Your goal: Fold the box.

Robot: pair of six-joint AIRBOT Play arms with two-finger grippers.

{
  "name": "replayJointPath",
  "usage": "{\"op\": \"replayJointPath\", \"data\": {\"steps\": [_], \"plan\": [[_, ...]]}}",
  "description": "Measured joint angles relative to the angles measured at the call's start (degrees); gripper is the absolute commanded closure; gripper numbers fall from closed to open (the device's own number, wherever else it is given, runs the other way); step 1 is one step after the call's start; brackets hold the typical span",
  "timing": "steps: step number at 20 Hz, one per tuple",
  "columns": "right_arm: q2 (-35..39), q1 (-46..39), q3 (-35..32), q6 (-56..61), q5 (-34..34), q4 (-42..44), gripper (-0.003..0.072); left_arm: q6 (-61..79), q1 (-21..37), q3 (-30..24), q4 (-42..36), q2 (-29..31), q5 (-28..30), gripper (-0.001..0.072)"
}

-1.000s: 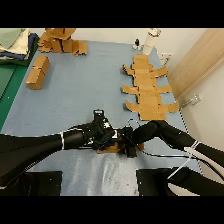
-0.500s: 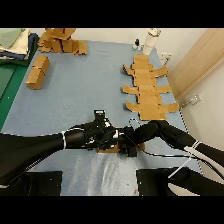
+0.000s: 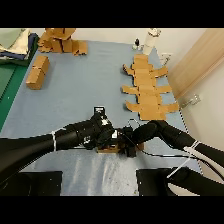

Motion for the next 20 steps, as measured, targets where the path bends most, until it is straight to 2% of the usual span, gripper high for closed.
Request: {"op": "replayJointPath", "data": {"steps": [5, 6, 7, 16, 18, 20], "plan": [[0.0, 0.0, 0.0, 0.0, -0.02, -0.07, 0.0186, 0.52, 0.11, 0.02, 1.6, 2.6, -4.02, 0.0069], [0.0, 0.0, 0.0, 0.0, -0.02, -0.04, 0.0186, 0.72, 0.11, 0.02, 1.92, 3.06, -4.5, 0.0212], [0.0, 0.0, 0.0, 0.0, -0.02, -0.07, 0.0186, 0.9, 0.11, 0.02, 2.08, 3.3, -5.44, 0.0315], [0.0, 0.0, 0.0, -0.04, -0.04, -0.09, 0.0186, 3.69, 0.33, 0.0, 2.73, 6.12, -9.62, 0.032], [0.0, 0.0, 0.0, -0.02, -0.04, -0.02, 0.0186, 4.24, 0.52, 0.0, 2.78, 6.34, -10.1, 0.055], [-0.04, -0.02, -0.02, 0.0, -0.04, -0.04, 0.0186, 4.96, 1.01, 0.02, 2.82, 6.47, -10.97, 0.0697]]}}
